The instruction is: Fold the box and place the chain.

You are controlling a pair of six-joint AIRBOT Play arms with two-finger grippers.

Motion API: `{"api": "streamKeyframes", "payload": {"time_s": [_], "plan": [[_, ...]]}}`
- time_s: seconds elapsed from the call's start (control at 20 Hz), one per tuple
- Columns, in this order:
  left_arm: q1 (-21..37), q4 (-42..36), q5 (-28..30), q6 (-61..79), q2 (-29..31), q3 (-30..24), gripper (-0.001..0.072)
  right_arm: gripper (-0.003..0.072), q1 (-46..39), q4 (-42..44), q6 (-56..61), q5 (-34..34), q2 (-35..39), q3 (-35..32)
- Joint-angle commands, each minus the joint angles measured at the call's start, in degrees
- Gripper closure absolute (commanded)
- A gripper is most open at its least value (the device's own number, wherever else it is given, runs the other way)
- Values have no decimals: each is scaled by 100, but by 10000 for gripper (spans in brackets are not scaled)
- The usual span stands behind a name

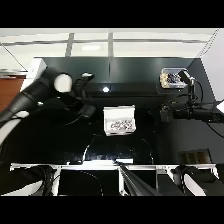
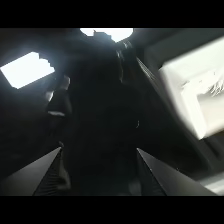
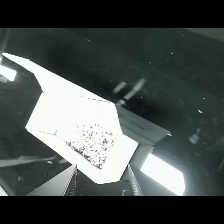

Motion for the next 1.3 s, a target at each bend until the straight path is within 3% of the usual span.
{"api": "streamKeyframes", "payload": {"time_s": [0.0, 0.1, 0.15, 0.35, 0.5, 0.6, 0.7, 0.85, 1.25], "plan": [[1161, -2518, 326, 2949, 321, -1071, 173, 309, 0, -2, 20, -68, 4, 4], [1200, -3628, 688, 4898, 282, -2011, 155, 309, 2, -2, 20, -66, 4, 4], [1110, -3751, 905, 5921, 278, -2367, -5, 309, 0, -2, 20, -66, 4, 4], [817, -3473, 2002, 8675, 275, -2800, -1, 309, 2, -9, 20, -68, 4, 4], [533, -3576, 3099, 9626, 275, -2798, 0, 309, 0, -24, 20, -72, 4, 4], [535, -4057, 3401, 10104, 190, -2785, 2, 309, 2, -20, 26, -68, 2, 4], [776, -4680, 3246, 10367, -66, -2782, 2, 310, 2, -22, 39, -94, 4, 4], [914, -4756, 2885, 10716, -238, -2789, 2, 309, 2, -24, 39, -157, 2, 4], [437, -5080, 3112, 10629, -413, -2776, 2, 309, 2, -26, 37, -304, 2, 4]]}}
